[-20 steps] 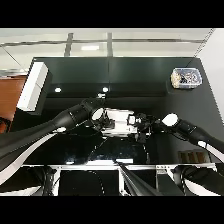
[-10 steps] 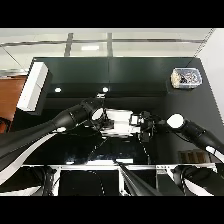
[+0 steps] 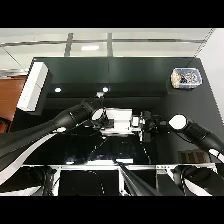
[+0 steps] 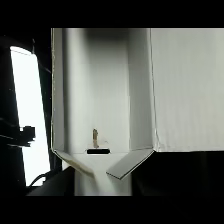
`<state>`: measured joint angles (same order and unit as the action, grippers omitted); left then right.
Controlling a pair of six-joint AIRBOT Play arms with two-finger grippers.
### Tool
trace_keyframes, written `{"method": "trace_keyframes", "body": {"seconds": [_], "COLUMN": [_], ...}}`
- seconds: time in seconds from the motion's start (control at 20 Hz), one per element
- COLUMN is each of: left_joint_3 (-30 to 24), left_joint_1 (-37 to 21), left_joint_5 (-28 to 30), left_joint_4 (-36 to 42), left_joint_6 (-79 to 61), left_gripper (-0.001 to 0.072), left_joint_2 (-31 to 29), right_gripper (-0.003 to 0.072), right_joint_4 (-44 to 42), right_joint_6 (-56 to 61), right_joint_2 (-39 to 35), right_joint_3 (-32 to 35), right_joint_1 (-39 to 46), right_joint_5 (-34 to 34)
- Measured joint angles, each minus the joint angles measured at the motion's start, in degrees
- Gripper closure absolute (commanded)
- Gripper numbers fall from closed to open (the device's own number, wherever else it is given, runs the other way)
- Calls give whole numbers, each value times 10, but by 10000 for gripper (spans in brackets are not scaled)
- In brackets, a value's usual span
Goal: Fold the box and place the chain.
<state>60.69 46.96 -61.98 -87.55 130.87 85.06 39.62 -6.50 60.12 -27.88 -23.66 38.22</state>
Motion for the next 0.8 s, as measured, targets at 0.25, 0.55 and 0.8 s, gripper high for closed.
{"method": "trace_keyframes", "body": {"seconds": [0.25,0.55,0.8], "left_joint_3": [0,0,0], "left_joint_1": [0,0,0], "left_joint_5": [4,5,5], "left_joint_4": [-1,0,-1], "left_joint_6": [0,-2,-4], "left_gripper": [681,681,681], "left_joint_2": [0,0,0], "right_gripper": [556,556,557], "right_joint_4": [-10,-97,-171], "right_joint_6": [-1,-1,2], "right_joint_2": [2,25,64], "right_joint_3": [0,0,0], "right_joint_1": [0,-8,-42], "right_joint_5": [1,-8,-35]}}
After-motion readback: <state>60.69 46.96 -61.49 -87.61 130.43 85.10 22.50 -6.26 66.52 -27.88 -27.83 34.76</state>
